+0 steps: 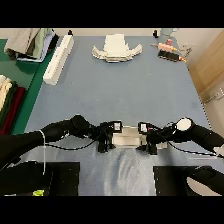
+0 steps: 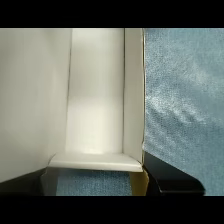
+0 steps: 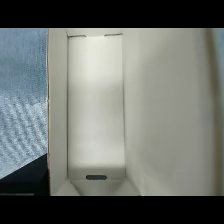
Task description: Fold the box.
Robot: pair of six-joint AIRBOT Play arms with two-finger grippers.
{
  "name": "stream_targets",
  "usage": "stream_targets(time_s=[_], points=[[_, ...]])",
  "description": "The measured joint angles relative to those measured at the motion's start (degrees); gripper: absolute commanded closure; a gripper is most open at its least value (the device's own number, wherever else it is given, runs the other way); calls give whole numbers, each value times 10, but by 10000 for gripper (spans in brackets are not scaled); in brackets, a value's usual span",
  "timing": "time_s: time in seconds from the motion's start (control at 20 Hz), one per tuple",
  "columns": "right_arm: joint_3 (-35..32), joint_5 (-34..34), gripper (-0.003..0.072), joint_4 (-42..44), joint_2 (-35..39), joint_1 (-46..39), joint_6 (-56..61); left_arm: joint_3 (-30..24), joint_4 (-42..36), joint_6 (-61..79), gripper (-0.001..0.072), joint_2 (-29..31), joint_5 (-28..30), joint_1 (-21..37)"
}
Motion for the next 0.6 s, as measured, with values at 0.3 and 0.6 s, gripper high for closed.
stream_targets(time_s=[0.3, 0.6], points=[[0, 0, 237, 0, 0, 0, 0, 0, 0, 0, 226, 0, 0, 0], [0, 0, -34, -2, 0, 0, 0, 0, 0, 0, 226, 0, 0, 0]])
